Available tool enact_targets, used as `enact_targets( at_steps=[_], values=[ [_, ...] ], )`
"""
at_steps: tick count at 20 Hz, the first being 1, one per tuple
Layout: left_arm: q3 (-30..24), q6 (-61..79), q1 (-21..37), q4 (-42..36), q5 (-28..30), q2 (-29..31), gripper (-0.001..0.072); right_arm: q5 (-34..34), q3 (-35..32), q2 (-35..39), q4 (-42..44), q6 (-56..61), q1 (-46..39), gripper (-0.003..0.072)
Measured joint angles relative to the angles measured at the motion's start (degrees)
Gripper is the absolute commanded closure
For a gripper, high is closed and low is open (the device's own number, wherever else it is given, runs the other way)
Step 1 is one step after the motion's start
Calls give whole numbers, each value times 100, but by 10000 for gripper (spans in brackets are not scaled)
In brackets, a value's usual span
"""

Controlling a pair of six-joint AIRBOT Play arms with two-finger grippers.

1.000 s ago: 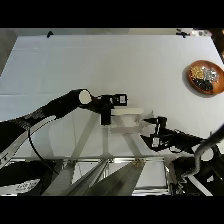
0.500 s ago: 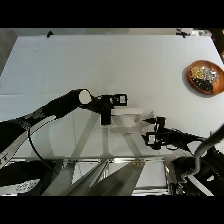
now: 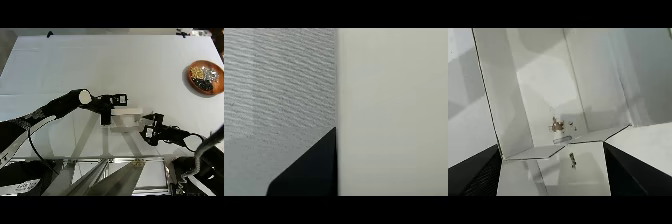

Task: Fold the box and place the chain.

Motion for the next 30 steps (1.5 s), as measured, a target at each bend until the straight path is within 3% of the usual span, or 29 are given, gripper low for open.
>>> enact_targets(
  at_steps=[8, 11, 19, 30],
  values=[
    [0, 0, 0, 0, 0, 0, 693, 225, 223, -365, 575, -199, -605, -8],
    [0, 0, 0, 0, 0, 0, 693, 520, 236, -387, 754, -651, -798, 28],
    [0, 0, 0, 0, 0, 0, 693, 890, 337, -605, 1274, -1600, -907, 24],
    [0, 0, 0, 0, 0, 0, 693, 1508, 625, -1132, 1412, -1832, -1521, 25]
  ],
)
